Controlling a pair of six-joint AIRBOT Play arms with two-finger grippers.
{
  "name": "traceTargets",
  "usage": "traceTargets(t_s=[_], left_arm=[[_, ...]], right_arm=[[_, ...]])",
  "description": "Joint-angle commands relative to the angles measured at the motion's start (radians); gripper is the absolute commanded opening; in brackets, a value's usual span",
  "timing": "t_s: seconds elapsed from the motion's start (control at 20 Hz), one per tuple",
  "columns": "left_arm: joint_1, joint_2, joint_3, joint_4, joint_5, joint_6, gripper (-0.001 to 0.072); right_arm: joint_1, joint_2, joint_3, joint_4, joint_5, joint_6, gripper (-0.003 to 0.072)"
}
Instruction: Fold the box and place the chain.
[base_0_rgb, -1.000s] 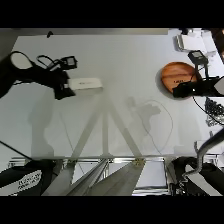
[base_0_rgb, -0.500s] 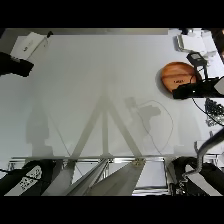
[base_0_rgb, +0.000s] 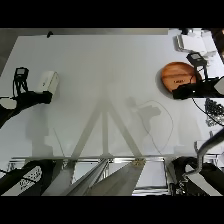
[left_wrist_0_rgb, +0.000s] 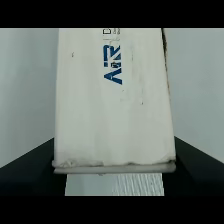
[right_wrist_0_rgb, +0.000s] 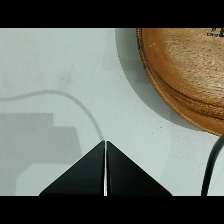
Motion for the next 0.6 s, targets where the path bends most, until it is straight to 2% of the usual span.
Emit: traceTargets(t_s=[0.0, 0.05, 0.1, 0.2, 0.25, 0.3, 0.4, 0.55], left_arm=[[-0.002, -0.058, -0.033, -0.009, 0.006, 0.013, 0.0007], [-0.002, -0.063, -0.033, -0.009, 0.006, 0.014, 0.0011], [-0.002, -0.063, -0.033, -0.009, 0.005, 0.016, 0.0092], [-0.002, -0.057, -0.033, -0.009, -0.002, 0.041, 0.0500], [-0.002, -0.050, -0.033, -0.009, -0.003, 0.040, 0.0596], [-0.002, -0.038, -0.032, -0.009, -0.005, 0.041, 0.0600], [-0.002, 0.008, -0.032, -0.008, -0.016, 0.041, 0.0694], [-0.002, 0.126, -0.031, 0.010, -0.077, 0.036, 0.0692]], right_arm=[[-0.001, 0.001, 0.000, 0.000, 0.000, 0.000, 0.0011], [-0.001, 0.001, 0.000, 0.000, 0.000, 0.000, 0.0011], [-0.001, 0.001, 0.000, 0.000, 0.000, 0.000, 0.0011], [-0.001, 0.001, 0.000, 0.000, 0.000, 0.000, 0.0011], [-0.001, 0.001, 0.000, 0.000, 0.000, 0.000, 0.0011], [-0.001, 0.001, 0.000, 0.000, 0.000, 0.000, 0.0011], [-0.001, 0.001, 0.000, 0.000, 0.000, 0.000, 0.0011], [-0.001, 0.001, 0.000, 0.000, 0.000, 0.000, 0.0011]])
